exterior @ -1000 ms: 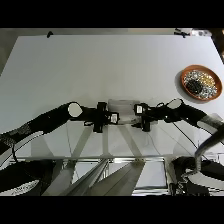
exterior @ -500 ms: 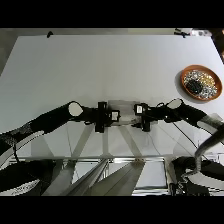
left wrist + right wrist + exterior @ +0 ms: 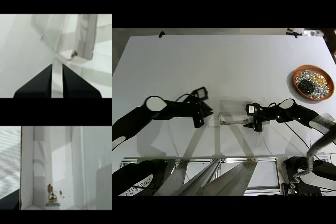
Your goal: Fold the box and place the chain.
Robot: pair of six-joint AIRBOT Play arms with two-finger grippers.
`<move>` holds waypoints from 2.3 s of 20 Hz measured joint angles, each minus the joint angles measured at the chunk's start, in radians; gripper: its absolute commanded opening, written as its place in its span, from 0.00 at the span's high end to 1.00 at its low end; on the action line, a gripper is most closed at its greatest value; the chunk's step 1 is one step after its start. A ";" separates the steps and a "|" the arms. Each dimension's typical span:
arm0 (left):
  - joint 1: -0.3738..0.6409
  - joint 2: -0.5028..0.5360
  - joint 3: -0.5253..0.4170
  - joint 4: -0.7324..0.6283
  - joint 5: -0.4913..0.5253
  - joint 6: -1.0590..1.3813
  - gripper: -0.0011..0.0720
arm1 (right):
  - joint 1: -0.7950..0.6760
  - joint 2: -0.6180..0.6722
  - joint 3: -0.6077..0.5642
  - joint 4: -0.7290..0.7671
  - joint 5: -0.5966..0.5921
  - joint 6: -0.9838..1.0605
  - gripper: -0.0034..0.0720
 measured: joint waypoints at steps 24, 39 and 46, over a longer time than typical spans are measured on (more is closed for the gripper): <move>0.073 -0.243 -0.014 0.085 -0.072 -0.904 0.98 | 0.000 0.000 0.000 0.000 0.000 0.000 0.41; -0.004 -0.264 0.035 0.004 -0.096 -0.796 0.97 | 0.000 0.000 0.000 0.000 0.000 0.000 0.41; -0.020 -0.211 0.038 -0.048 -0.098 -0.766 0.69 | 0.000 0.000 0.000 0.000 0.000 0.000 0.41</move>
